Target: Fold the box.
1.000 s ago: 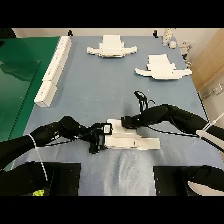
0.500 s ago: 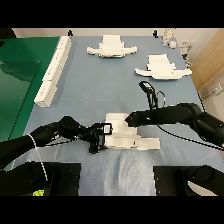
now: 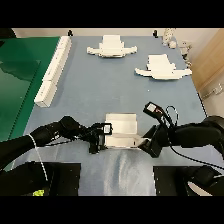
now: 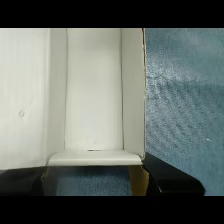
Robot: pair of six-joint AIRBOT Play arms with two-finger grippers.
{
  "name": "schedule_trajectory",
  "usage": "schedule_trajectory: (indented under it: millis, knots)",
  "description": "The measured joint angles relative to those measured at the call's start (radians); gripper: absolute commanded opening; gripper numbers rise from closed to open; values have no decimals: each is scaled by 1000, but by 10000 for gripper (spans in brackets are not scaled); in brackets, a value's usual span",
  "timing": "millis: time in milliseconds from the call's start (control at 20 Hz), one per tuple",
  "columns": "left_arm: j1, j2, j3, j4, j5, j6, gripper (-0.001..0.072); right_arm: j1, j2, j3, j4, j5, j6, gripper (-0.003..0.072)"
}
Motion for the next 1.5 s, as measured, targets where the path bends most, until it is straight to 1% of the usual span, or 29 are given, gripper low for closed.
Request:
schedule_trajectory:
  millis: [200, 450, 550, 750, 800, 850, 900, 1000, 1050, 1100, 1150, 1250, 1300, 1500]
  knots:
    - [0, 0, 0, 0, 0, 0, 488, 0, -21, -35, -54, 6, -212, 601]
    - [0, 0, 0, 0, 0, 0, 488, 2, -114, -54, -71, 95, -473, 601]
    - [0, 0, 0, 0, 0, 0, 488, 2, -148, -56, -70, 138, -535, 600]
    - [0, 0, 0, 0, 0, 0, 488, 3, -192, -58, -32, 179, -603, 579]
    - [0, 0, 0, 0, 0, 0, 488, 3, -200, -58, -24, 183, -615, 513]
    - [0, 0, 0, 0, 0, 0, 488, 3, -209, -58, -15, 188, -625, 471]
    - [0, 0, 0, 0, 0, 0, 488, 4, -218, -59, -6, 191, -633, 398]
    - [0, 0, 0, 0, 0, -1, 488, 8, -232, -59, 6, 200, -649, 276]
    - [0, 0, 0, 0, 0, 0, 488, 10, -236, -59, 11, 210, -655, 257]
    - [0, 0, 0, 0, 0, 0, 488, 14, -239, -59, 15, 217, -660, 175]
    - [0, 0, 0, 0, 0, 0, 488, 19, -241, -59, 18, 222, -664, 157]
    - [0, 0, 0, 0, 0, 0, 488, 29, -247, -59, 23, 242, -669, 155]
    - [0, 0, 0, 0, 0, 0, 488, 32, -251, -59, 25, 250, -672, 138]
    - [0, 0, 0, 0, 0, 0, 488, 38, -271, -59, 41, 279, -676, 138]
